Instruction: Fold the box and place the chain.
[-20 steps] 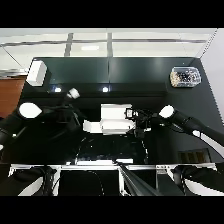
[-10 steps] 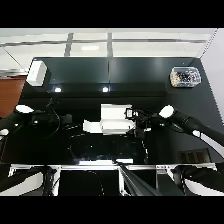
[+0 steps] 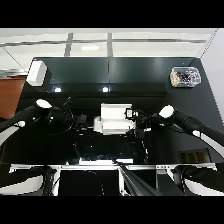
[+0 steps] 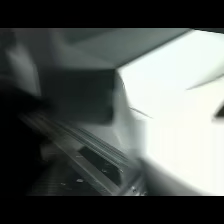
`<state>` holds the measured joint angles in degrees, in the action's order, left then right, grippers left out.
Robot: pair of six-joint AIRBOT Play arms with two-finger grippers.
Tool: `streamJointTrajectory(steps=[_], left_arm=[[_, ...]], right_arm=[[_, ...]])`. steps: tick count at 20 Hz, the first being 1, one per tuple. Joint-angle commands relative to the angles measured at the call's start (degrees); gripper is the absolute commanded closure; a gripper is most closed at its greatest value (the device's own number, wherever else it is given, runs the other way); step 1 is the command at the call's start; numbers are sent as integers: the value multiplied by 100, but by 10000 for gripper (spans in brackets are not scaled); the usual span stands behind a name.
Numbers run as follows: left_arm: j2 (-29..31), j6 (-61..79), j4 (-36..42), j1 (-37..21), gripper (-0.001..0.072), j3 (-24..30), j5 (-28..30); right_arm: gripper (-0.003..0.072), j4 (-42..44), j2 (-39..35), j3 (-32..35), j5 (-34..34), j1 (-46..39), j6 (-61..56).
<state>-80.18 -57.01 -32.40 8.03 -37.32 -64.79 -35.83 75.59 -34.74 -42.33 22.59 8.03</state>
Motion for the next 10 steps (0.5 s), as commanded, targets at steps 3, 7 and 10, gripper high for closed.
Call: streamJointTrajectory(steps=[3,7,10], left_arm=[[-35,-203,9,269,71,-564,-461],[-35,-415,-96,789,150,-776,-282],[-33,-1429,-1158,1261,220,-1172,-179]], right_arm=[[509,0,4,0,-2,2,-4],[508,0,4,0,-2,2,-2],[509,2,4,0,-2,2,-2]])
